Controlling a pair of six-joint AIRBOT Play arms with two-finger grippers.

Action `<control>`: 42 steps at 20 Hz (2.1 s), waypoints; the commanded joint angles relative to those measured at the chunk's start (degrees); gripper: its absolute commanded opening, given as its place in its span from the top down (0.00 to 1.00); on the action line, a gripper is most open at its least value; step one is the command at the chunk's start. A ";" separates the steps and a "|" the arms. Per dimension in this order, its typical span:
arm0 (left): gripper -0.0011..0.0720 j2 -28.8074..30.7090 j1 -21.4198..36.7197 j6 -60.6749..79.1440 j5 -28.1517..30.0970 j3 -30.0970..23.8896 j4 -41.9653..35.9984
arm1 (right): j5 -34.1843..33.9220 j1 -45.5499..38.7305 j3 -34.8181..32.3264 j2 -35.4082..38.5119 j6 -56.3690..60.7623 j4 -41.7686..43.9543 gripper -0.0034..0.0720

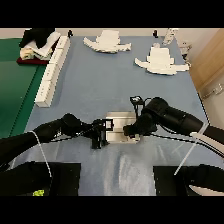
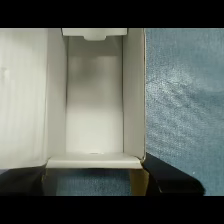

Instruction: Fold the box.

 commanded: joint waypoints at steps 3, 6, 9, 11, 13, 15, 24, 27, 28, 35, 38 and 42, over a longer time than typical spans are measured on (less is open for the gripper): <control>0.26 -0.02 0.00 0.00 0.00 0.02 0.00 | -2.93 2.80 3.13 -6.12 6.99 -4.28 0.38; 0.26 -0.02 0.00 0.00 0.00 0.02 0.00 | -2.29 2.91 3.39 -6.62 7.06 -4.28 0.53; 0.26 -0.02 0.02 0.00 0.00 0.04 0.00 | -2.16 2.91 3.43 -6.73 7.32 -4.28 0.86; 0.26 -0.02 0.00 0.00 0.00 0.02 0.00 | -2.16 2.91 3.43 -6.75 7.26 -4.28 0.95; 0.26 -0.02 0.00 0.00 0.00 0.04 0.00 | -2.19 2.93 3.43 -6.75 7.26 -4.28 0.96; 0.26 -0.02 0.00 0.02 0.00 0.04 0.00 | -2.16 2.93 3.43 -6.75 7.26 -4.28 0.96; 0.26 -0.02 0.00 0.00 0.00 0.02 0.00 | -7.48 2.93 3.93 -0.15 6.71 -4.59 0.38; 0.26 -0.02 0.00 0.00 0.00 0.02 0.00 | -10.56 1.75 4.63 8.00 6.05 -8.13 0.39; 0.26 -0.02 0.00 0.00 0.00 0.04 0.00 | -11.02 -0.79 4.55 10.36 4.70 -8.33 0.53; 0.26 -0.02 0.00 0.00 0.00 0.02 0.00 | -3.52 -29.57 1.11 4.26 -22.58 10.51 0.95; 0.26 -0.02 0.00 0.00 -0.02 0.02 0.00 | -0.63 -40.06 1.62 -6.23 -44.33 41.46 0.95; 0.26 -0.02 0.00 0.00 -0.02 0.02 0.00 | -13.70 -43.50 7.93 -19.69 -59.63 62.53 0.95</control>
